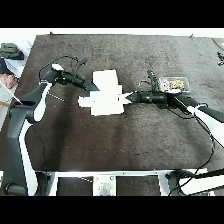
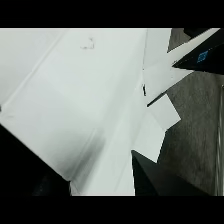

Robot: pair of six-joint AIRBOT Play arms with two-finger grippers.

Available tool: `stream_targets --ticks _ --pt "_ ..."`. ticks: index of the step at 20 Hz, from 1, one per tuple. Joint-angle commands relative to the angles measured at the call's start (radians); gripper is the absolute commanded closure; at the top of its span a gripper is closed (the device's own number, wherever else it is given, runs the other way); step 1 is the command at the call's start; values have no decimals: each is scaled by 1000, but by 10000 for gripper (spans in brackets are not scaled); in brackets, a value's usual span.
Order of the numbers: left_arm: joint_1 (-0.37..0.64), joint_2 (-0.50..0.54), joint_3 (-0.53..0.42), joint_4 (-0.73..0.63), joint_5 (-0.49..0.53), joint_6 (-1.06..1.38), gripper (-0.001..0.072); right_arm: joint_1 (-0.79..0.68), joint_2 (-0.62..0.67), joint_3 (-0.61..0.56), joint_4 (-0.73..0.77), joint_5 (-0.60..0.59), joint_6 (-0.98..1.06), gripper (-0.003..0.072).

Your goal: Fold the box and place the chain.

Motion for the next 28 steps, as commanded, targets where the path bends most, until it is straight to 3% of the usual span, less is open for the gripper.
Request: stream_targets --ticks 1,2,5,6,8,9,13,14,15,16,17,23,28 --pt "-4 -7 0 -33 -15 16 264 1 0 1 0 0 -4 692" --pt "-2 -7 0 -33 -18 16 307 1 0 1 0 0 -4 692" --pt "-2 -7 0 -32 -36 17 310 1 0 1 0 0 -4 692" --pt "-2 -7 0 -31 -35 17 386 1 0 1 0 0 -4 692" --pt "-2 -7 0 -31 -42 19 428 1 0 1 0 0 -4 692" --pt "-2 -7 0 -31 -49 25 522 1 0 1 -1 0 -4 692" --pt "-2 -7 0 -30 -78 78 687 1 0 1 0 0 -4 691" --pt "-2 -6 0 -30 -81 103 696 0 0 1 -1 0 -4 691" --pt "-2 -6 0 -30 -88 137 697 -2 2 1 -1 0 -5 620" --pt "-2 -5 0 -31 -90 176 697 -9 5 1 0 5 -5 428" --pt "-2 -2 1 -31 -92 220 698 -23 11 1 0 13 -13 406" --pt "-2 29 1 -33 -89 648 699 -178 130 1 -1 32 -15 409" --pt "-2 91 -1 6 -7 699 703 -195 162 -4 -35 34 -15 409"
